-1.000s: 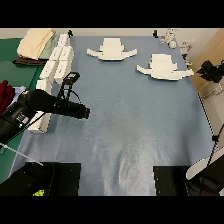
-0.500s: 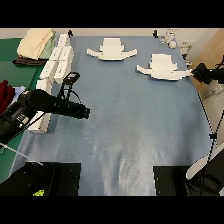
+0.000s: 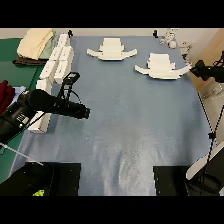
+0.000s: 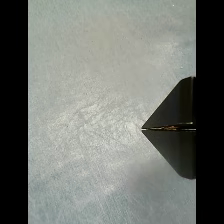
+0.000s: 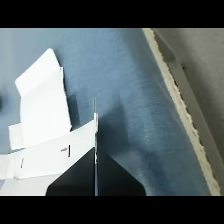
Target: Fold the box.
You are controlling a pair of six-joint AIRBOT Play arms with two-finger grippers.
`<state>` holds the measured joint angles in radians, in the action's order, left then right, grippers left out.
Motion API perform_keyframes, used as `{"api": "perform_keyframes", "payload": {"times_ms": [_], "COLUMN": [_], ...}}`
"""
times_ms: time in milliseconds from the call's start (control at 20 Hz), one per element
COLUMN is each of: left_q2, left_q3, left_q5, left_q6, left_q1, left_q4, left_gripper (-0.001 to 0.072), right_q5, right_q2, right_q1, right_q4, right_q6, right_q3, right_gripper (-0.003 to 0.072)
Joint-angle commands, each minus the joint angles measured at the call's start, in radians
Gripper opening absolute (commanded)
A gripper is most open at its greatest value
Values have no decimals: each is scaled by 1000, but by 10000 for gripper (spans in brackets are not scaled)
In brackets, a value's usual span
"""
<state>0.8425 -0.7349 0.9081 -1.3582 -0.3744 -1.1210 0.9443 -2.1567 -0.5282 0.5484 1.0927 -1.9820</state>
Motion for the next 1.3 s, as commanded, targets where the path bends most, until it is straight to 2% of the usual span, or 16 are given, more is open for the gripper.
{"api": "perform_keyframes", "payload": {"times_ms": [0,200,300,500,650,1050,1250], "left_q2": [0,0,0,0,0,0,0], "left_q3": [1,1,1,1,1,1,1], "left_q5": [0,0,0,0,0,0,0], "left_q6": [0,0,0,0,0,0,0], "left_q1": [0,0,0,0,0,0,0], "left_q4": [0,0,0,0,0,0,0], "left_gripper": [13,13,13,13,13,13,13], "right_q5": [86,248,306,333,279,185,180], "right_q2": [0,17,30,133,286,857,1136], "right_q1": [1,14,37,115,154,193,193], "right_q4": [-121,-116,-61,25,63,86,154], "right_q6": [-90,-58,-16,-25,-56,-116,-19], "right_q3": [-26,-33,-18,114,307,1040,1268], "right_gripper": [-1,-9,-9,-10,-10,-10,-10]}}
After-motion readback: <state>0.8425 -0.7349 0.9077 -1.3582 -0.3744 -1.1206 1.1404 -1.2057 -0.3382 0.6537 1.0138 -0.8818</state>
